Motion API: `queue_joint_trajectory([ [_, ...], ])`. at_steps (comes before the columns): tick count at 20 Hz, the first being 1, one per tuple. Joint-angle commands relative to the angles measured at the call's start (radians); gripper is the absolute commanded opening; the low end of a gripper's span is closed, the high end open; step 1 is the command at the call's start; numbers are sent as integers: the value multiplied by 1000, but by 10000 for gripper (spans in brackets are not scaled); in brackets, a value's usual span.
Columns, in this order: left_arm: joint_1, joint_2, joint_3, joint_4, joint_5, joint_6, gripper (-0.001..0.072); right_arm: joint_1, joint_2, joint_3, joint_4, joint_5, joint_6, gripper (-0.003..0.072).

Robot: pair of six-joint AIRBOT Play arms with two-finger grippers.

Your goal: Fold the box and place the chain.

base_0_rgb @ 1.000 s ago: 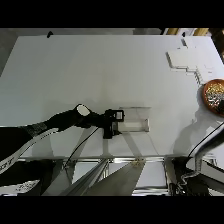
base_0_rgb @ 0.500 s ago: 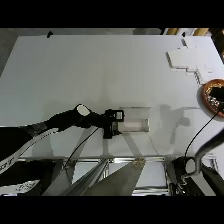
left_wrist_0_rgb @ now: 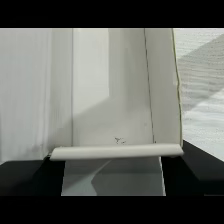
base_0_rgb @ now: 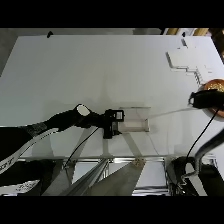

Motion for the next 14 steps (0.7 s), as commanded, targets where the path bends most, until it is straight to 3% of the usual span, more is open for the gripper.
queue_joint_trajectory([
  [1,0,0,0,0,0,0,253,173,34,0,91,92,-14,16],
  [6,0,0,0,0,0,0,253,387,34,0,181,73,-14,17],
  [14,0,0,0,0,0,1,253,643,-45,-22,194,-93,-14,17],
])
